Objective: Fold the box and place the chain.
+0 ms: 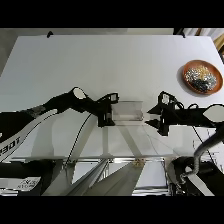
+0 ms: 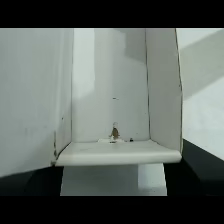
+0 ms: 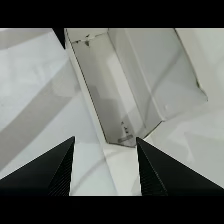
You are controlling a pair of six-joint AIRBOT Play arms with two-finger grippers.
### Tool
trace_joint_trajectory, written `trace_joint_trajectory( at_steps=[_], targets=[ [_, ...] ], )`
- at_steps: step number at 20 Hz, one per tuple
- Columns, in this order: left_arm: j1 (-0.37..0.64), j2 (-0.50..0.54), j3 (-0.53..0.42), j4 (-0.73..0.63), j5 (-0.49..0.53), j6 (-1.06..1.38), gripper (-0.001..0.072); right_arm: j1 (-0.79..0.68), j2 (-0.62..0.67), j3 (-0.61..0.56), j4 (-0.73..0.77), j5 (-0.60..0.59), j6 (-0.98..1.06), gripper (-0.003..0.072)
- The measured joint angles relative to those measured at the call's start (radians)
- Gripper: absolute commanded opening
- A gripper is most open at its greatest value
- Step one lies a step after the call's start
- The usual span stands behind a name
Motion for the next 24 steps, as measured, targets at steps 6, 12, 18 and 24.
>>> trace_joint_trajectory(
  at_steps=[6,12,18,24],
  targets=[
    [-0.052,0.000,0.000,0.024,0.055,0.000,0.0004,0.000,0.000,0.000,0.000,-0.002,0.000,0.0398],
    [-0.063,0.000,0.000,0.033,0.085,-0.024,0.0002,0.000,0.000,0.000,0.000,-0.002,0.000,0.0398],
    [-0.065,0.005,-0.002,0.039,0.109,-0.048,0.0002,0.000,0.000,0.000,-0.001,-0.022,0.000,0.0398],
    [-0.065,0.030,-0.002,0.045,0.215,-0.045,0.0003,0.000,0.000,0.000,-0.001,-0.031,0.000,0.0397]
  ],
)
